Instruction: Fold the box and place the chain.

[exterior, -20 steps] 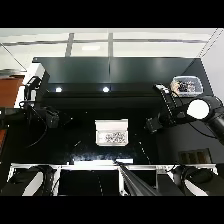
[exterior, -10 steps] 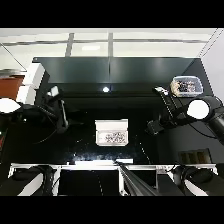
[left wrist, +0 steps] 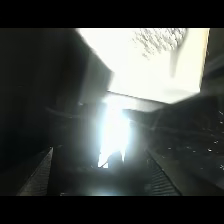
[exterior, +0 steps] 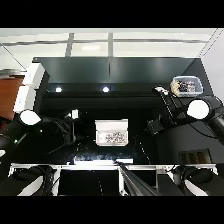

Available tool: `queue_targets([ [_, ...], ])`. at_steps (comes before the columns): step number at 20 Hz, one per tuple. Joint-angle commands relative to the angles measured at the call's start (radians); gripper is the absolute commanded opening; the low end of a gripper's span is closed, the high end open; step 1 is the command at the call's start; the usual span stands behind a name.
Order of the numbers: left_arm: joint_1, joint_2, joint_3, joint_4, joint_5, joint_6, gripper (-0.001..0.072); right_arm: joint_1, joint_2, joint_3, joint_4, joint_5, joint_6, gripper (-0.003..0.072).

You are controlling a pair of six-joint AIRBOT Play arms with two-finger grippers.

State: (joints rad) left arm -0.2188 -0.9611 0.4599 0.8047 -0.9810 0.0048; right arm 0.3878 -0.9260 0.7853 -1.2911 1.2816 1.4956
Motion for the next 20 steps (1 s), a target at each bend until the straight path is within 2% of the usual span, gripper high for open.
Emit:
queue_targets([
  [1, -0.092, -0.033, -0.044, -0.006, 0.058, 0.026, 0.0697, 0.000, 0.001, 0.000, 0.002, -0.011, 0.001, 0.0706],
  [5, -0.130, -0.112, -0.043, -0.127, 0.074, 0.082, 0.0697, 0.000, 0.001, 0.000, 0.032, -0.007, 0.001, 0.0706],
  [11, -0.131, -0.147, -0.043, -0.263, 0.084, 0.277, 0.0685, 0.000, 0.001, 0.000, 0.034, -0.012, 0.000, 0.0706],
  [20, -0.131, -0.172, -0.032, -0.267, 0.056, 0.340, 0.0685, 0.000, 0.001, 0.000, 0.034, -0.012, 0.001, 0.0706],
])
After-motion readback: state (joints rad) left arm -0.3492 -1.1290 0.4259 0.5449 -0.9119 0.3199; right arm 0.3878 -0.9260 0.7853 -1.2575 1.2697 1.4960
